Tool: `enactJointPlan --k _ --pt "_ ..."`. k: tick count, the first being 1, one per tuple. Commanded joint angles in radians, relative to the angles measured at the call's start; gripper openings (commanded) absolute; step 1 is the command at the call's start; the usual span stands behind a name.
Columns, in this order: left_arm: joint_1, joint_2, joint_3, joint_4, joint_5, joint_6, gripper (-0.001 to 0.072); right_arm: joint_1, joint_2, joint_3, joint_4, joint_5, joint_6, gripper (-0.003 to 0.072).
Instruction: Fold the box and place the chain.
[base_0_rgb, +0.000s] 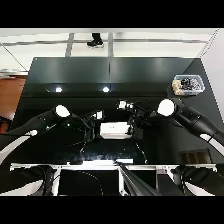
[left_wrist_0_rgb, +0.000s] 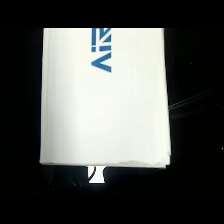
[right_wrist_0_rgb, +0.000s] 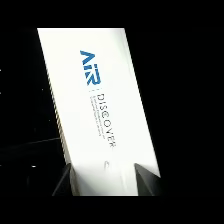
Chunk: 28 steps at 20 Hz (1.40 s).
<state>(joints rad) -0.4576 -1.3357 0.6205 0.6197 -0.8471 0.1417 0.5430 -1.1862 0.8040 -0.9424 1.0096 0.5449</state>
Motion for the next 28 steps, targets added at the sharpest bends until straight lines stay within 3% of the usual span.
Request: enactJointPlan --k 1,5,7,8,9,12,16,20,28 --pt "0.0 -0.001 0.0 0.0 0.0 0.0 0.0411 -0.001 0.032 0.002 -0.004 -0.008 0.078 0.0519" --pt "0.0 -0.001 0.0 0.0 0.0 0.0 0.0411 -0.023 0.117 0.002 -0.001 -0.004 0.268 0.0517" --pt "0.0 -0.001 0.0 0.0 0.0 0.0 0.0411 -0.081 0.149 0.001 0.008 0.043 0.464 0.0358" --pt "0.0 -0.001 0.0 0.0 0.0 0.0 0.0412 -0.118 0.151 -0.005 0.046 0.095 0.568 0.0108" --pt "0.0 -0.001 0.0 0.0 0.0 0.0 0.0411 -0.142 0.151 -0.033 0.132 0.115 0.636 0.0022" --pt "0.0 -0.001 0.0 0.0 0.001 0.001 0.0412 -0.127 0.129 -0.159 0.497 -0.012 0.638 0.0031" --pt "0.0 -0.001 0.0 0.0 0.001 0.0 0.0411 -0.085 0.013 -0.161 0.694 -0.042 0.557 0.003" --pt "0.0 -0.001 0.0 0.0 0.001 0.0 0.0411 -0.049 -0.074 -0.161 0.628 -0.048 0.557 0.003" --pt "0.0 -0.001 0.0 0.0 0.001 0.0 0.0412 -0.049 -0.096 -0.161 0.608 -0.119 0.558 0.003"
